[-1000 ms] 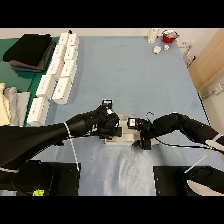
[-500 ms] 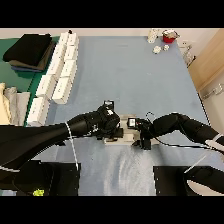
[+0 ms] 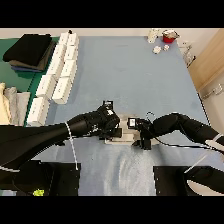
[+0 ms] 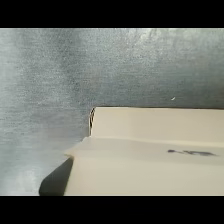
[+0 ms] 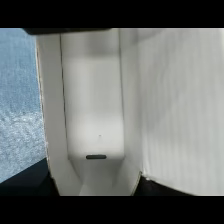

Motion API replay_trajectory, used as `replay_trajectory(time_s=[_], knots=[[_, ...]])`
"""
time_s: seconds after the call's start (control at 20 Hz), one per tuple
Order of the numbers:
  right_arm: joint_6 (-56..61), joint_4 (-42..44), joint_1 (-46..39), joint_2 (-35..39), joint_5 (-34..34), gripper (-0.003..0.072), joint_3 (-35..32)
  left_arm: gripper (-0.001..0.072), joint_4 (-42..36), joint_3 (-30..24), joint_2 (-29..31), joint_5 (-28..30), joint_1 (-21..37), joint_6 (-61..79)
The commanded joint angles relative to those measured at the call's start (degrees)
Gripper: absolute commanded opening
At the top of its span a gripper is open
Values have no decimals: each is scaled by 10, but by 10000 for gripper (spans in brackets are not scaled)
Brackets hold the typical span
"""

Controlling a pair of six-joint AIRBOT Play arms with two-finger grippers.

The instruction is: Fold the box.

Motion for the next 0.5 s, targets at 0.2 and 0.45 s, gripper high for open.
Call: replay_trajectory(time_s=[0.2,0.45], knots=[[0,0,0,0,0,516,0,529,-7,2,7,1,0,-2],[0,0,0,0,0,515,0,529,-6,6,85,-39,0,39]])
